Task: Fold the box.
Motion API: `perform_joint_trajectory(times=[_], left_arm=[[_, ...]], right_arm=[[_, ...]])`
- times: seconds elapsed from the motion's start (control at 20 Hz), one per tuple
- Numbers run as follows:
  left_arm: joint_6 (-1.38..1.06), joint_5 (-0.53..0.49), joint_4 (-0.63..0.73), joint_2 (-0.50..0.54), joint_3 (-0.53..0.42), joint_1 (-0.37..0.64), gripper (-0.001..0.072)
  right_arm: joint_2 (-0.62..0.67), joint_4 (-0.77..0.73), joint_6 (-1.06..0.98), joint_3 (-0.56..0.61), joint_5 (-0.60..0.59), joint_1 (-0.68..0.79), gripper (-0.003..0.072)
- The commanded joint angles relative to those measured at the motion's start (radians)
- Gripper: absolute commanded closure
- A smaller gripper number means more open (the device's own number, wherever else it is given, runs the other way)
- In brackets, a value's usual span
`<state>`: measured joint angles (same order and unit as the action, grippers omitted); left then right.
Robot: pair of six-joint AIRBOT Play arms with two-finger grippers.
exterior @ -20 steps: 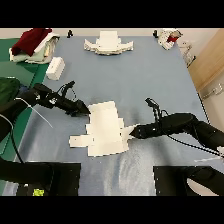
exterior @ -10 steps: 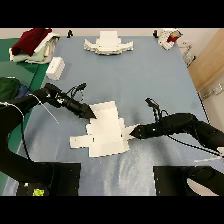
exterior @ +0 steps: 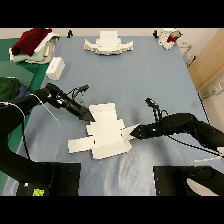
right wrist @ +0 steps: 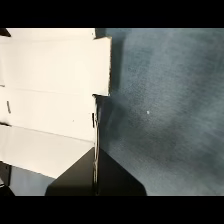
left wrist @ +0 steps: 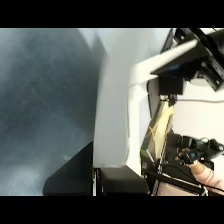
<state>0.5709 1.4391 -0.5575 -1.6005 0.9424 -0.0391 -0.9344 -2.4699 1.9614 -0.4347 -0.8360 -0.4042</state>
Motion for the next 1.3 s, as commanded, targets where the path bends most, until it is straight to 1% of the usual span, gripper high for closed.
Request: perform_joint_trajectory(times=[0.0, 0.1, 0.15, 0.2, 0.25, 0.35, 0.45, 0.55, 0.6, 0.65, 0.7, 0.75, 0.9, 1.05, 1.25], left_arm=[[-0.043, 0.009, -0.002, -0.001, 0.001, 0.001, 0.0697], [-0.051, 0.009, -0.002, -0.001, 0.001, 0.001, 0.0696], [-0.051, 0.008, -0.003, -0.001, 0.001, 0.001, 0.0697], [-0.051, 0.005, 0.001, -0.001, 0.001, 0.001, 0.0696], [-0.053, 0.005, 0.009, 0.000, 0.003, 0.001, 0.0697], [-0.129, 0.046, 0.048, 0.007, 0.025, 0.001, 0.0699], [-0.212, 0.060, 0.096, 0.042, 0.050, -0.010, 0.0702], [-0.309, 0.027, 0.082, 0.102, 0.058, -0.041, 0.0702], [-0.353, -0.006, 0.061, 0.135, 0.058, -0.064, 0.0703], [-0.384, -0.039, 0.041, 0.164, 0.058, -0.089, 0.0703], [-0.409, -0.077, 0.020, 0.193, 0.057, -0.116, 0.0703], [-0.425, -0.126, -0.001, 0.227, 0.052, -0.145, 0.0703], [-0.460, -0.250, -0.053, 0.344, -0.001, -0.225, 0.0704], [-0.558, -0.393, -0.044, 0.500, -0.126, -0.319, 0.0704], [-0.623, -0.711, -0.040, 0.703, -0.345, -0.473, 0.0704]], right_arm=[[0.001, -0.002, 0.000, 0.000, 0.002, -0.001, 0.0682], [0.001, -0.002, 0.000, 0.000, 0.004, -0.001, 0.0679], [0.001, 0.002, 0.002, 0.000, 0.006, -0.001, 0.0650], [0.001, 0.026, 0.003, -0.003, 0.008, -0.001, 0.0485], [0.001, 0.077, 0.003, -0.011, 0.008, -0.001, 0.0367], [0.001, 0.244, -0.040, -0.044, 0.008, 0.002, 0.0370], [0.001, 0.485, -0.206, -0.090, 0.004, 0.020, 0.0370], [0.001, 0.717, -0.388, -0.143, -0.018, 0.046, 0.0369], [0.001, 0.778, -0.435, -0.169, -0.029, 0.057, 0.0368], [0.001, 0.803, -0.454, -0.200, -0.040, 0.072, 0.0295], [0.001, 0.806, -0.455, -0.228, -0.046, 0.083, 0.0119], [0.001, 0.806, -0.481, -0.258, -0.053, 0.096, 0.0065], [0.002, 0.812, -0.549, -0.315, -0.062, 0.114, 0.0066], [0.002, 0.813, -0.568, -0.315, -0.063, 0.114, 0.0066], [0.002, 0.813, -0.585, -0.315, -0.062, 0.114, 0.0066]])
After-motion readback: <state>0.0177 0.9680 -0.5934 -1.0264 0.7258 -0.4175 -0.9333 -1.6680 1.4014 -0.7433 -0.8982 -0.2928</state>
